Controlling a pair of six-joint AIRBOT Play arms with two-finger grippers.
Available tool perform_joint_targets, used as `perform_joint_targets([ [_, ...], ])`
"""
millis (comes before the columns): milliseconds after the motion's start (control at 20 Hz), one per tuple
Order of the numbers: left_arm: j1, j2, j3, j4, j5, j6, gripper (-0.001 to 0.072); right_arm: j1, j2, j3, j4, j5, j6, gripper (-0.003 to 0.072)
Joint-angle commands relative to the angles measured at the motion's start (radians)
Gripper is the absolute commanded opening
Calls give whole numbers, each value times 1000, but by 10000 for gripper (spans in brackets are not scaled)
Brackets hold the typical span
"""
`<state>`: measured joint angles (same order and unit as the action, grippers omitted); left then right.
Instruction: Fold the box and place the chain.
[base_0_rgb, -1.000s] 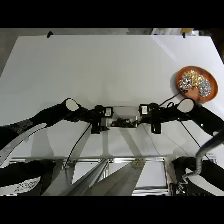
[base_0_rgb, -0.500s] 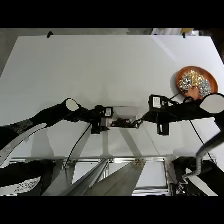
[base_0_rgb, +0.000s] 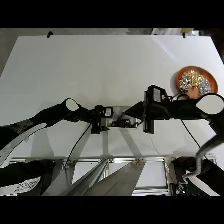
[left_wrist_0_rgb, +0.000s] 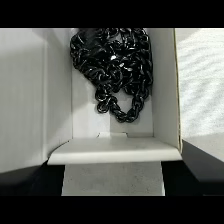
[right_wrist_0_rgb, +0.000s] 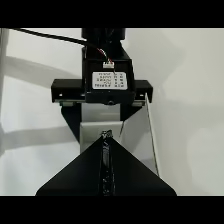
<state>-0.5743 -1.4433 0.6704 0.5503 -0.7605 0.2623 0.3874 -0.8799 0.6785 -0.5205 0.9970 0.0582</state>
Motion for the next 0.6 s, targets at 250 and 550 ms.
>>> perform_joint_targets([
  [250,-1,0,0,0,0,0,136,35,-216,1,-105,21,-3,21],
  [550,-1,0,0,0,1,0,136,18,-222,8,-105,45,-4,202],
])
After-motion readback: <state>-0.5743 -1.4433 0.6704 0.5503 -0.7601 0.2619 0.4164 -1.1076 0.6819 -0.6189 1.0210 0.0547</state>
